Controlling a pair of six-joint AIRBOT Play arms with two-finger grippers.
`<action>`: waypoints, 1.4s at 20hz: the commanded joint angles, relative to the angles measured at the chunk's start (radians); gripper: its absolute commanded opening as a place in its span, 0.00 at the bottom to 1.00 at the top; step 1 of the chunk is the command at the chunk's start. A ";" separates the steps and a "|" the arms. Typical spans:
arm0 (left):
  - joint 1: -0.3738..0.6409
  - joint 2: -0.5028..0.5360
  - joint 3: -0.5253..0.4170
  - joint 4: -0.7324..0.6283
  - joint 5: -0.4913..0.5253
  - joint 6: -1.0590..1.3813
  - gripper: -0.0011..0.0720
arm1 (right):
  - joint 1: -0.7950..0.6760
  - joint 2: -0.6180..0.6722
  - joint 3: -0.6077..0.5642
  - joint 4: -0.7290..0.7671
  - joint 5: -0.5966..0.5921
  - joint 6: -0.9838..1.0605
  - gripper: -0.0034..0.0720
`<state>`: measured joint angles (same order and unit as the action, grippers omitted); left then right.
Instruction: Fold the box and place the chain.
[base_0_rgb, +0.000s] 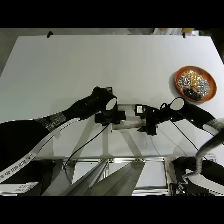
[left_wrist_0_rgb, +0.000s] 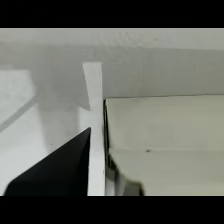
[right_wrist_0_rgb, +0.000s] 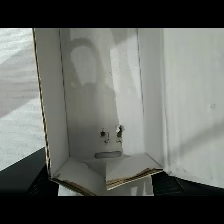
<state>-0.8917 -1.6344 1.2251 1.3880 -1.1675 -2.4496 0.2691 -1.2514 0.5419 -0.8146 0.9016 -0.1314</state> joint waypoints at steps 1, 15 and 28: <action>-0.003 -0.014 0.001 -0.015 0.003 0.005 0.35 | 0.000 0.000 0.000 0.000 0.000 0.000 0.47; -0.008 -0.014 0.001 -0.018 -0.050 0.024 0.06 | 0.000 0.000 0.000 0.000 0.000 0.000 0.47; -0.020 -0.014 0.001 -0.018 -0.061 0.026 0.02 | 0.000 0.000 0.000 0.000 0.000 0.000 0.47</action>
<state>-0.9100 -1.6482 1.2255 1.3697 -1.2213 -2.4271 0.2691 -1.2514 0.5415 -0.8146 0.9016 -0.1318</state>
